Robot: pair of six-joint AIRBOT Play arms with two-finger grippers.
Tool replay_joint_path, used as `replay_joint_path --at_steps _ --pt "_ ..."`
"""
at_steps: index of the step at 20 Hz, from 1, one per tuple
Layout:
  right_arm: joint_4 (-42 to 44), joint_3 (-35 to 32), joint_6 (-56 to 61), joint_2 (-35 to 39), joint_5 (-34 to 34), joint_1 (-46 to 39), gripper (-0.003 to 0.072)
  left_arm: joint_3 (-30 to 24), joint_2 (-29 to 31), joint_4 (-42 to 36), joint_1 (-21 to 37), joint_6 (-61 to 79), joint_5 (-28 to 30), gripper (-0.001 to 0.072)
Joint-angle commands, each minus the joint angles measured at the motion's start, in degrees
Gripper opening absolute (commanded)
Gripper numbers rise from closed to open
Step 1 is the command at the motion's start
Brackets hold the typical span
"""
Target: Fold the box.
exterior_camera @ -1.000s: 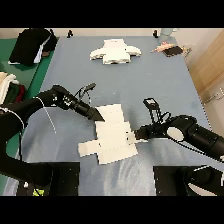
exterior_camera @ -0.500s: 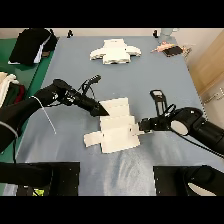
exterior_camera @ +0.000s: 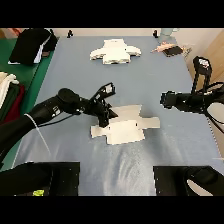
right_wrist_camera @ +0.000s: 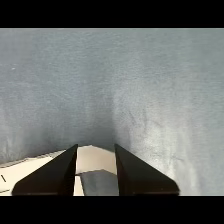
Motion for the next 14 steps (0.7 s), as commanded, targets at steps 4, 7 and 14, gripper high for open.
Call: replay_joint_path --at_steps 4,7,14 --pt "2.2 0.8 0.2 -3.4 0.9 -0.9 0.0366 -6.2 1.0 -0.3 -9.0 5.6 11.7 0.0013" --pt "3.9 0.8 -1.4 -5.1 1.0 -0.9 0.0366 -6.2 2.2 -1.0 -9.7 5.7 11.8 0.0014" --pt "4.0 0.8 -1.5 -5.4 1.0 -0.9 0.0365 -6.2 8.5 -2.0 -4.1 6.7 4.1 0.0015"
